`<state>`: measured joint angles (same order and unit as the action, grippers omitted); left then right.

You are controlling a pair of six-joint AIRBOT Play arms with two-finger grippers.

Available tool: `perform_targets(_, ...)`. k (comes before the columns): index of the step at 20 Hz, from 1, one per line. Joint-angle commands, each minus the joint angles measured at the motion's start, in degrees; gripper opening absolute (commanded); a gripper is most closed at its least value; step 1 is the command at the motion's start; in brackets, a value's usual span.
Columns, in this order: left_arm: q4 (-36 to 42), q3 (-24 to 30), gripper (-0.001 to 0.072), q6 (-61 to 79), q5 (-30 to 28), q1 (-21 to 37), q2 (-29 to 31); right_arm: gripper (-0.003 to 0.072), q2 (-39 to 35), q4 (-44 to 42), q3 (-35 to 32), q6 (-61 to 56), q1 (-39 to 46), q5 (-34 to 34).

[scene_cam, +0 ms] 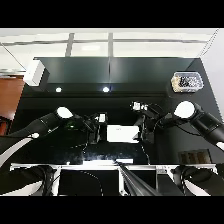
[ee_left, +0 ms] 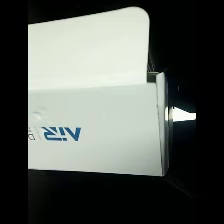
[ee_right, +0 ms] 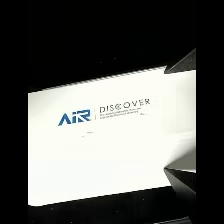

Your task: Fold the box and place the chain.

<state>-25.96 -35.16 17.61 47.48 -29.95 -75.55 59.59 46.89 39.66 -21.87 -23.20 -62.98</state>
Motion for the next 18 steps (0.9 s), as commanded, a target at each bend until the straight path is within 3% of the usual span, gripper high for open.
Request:
perform_targets(1, 0.0, 0.0, 0.042, 0.0, -0.02, 0.04, -0.02, 0.072, -0.02, 0.09, 0.11, 0.04, -0.13, -1.51)
perform_targets(5, 0.0, 0.0, 0.042, 0.0, -0.02, 0.04, -0.02, 0.072, -0.02, 0.59, 0.11, 1.07, -0.15, -0.7)
perform_targets(11, -0.02, 0.0, 0.042, 0.0, -0.02, 0.04, -0.02, 0.0714, -0.02, 4.37, 0.11, 1.11, -4.07, 5.64)
perform_targets(12, -0.04, 0.0, 0.042, 0.0, -0.02, 0.04, -0.02, 0.0506, -0.02, 4.37, 0.11, 1.09, -4.87, 5.64)
perform_targets(13, -0.04, 0.0, 0.042, 0.0, -0.02, 0.04, -0.02, 0.0433, -0.02, 4.37, 0.11, 1.09, -5.29, 5.64)
perform_targets(16, -0.09, 0.0, 0.042, 0.0, -0.02, 0.04, -0.02, 0.0432, -0.02, 4.35, 0.11, -0.07, -5.38, 6.62)
perform_targets(17, -0.09, 0.0, 0.042, 0.0, 0.0, 0.04, -0.02, 0.037, -0.02, 4.33, 0.2, -0.44, -5.38, 6.73)
perform_targets(18, -0.11, 0.0, 0.042, 0.0, 0.0, 0.04, -0.02, 0.0257, -0.04, 4.28, 0.26, -0.5, -5.38, 6.67)
